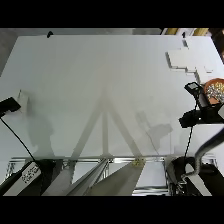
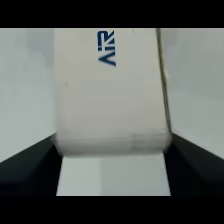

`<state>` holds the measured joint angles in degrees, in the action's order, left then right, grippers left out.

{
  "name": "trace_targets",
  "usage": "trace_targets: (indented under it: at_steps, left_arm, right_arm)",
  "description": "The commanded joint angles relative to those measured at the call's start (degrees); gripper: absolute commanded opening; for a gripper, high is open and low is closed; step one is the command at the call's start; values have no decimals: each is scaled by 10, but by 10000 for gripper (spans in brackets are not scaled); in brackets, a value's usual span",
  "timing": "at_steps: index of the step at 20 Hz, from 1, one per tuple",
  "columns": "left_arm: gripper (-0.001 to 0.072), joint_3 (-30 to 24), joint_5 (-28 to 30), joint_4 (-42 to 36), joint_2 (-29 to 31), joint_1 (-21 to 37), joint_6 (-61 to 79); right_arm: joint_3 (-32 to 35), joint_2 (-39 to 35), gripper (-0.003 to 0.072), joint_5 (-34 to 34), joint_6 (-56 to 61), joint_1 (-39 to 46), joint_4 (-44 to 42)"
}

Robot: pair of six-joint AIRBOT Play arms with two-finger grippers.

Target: Fold the box and place the chain.

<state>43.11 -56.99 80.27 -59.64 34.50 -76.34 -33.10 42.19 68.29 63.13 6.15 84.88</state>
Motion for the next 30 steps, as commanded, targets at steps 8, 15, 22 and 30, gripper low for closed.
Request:
trace_targets:
  at_steps: [8,15,22,30]
  left_arm:
    - [699,0,-23,-6,61,-20,-41]
    - [696,0,-47,-9,233,-153,-40]
    - [507,0,-80,-6,250,-176,-47]
    - [515,0,-80,-5,250,-176,-47]
  right_arm:
    - [0,0,20,0,0,0,0]
    - [0,0,20,0,0,0,0]
    - [0,0,20,0,0,0,0]
    - [0,-1,20,0,0,0,0]
